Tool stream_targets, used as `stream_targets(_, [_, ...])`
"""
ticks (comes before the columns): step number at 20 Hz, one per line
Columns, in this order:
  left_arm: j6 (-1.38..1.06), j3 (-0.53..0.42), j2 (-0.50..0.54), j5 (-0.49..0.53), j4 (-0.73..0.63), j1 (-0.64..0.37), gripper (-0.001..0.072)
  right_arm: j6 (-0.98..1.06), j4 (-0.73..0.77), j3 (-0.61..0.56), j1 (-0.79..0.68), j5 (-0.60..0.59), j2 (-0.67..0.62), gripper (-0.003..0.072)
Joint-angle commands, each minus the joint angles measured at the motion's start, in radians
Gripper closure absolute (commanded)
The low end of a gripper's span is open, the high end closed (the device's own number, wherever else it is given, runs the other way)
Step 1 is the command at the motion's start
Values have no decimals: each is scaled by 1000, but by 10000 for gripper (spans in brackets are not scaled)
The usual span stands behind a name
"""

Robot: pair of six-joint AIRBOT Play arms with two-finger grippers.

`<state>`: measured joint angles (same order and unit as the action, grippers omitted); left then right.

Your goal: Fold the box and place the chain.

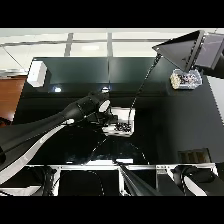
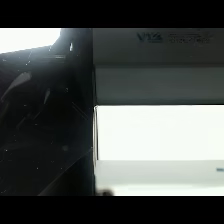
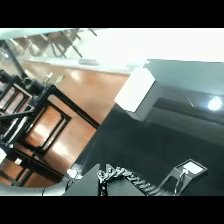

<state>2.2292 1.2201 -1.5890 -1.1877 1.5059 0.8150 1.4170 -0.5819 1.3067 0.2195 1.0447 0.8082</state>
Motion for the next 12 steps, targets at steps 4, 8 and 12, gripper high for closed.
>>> stream_targets(4, [0, 0, 0, 1, 0, -1, 682, 29, -100, -50, 1, 138, 8, 668])
stream_targets(8, [0, 0, 0, 1, 0, -1, 682, 42, -110, -211, 10, 142, 8, 668])
stream_targets(12, [0, 0, 0, 1, 0, -1, 682, 61, -109, -370, 87, 43, 18, 668])
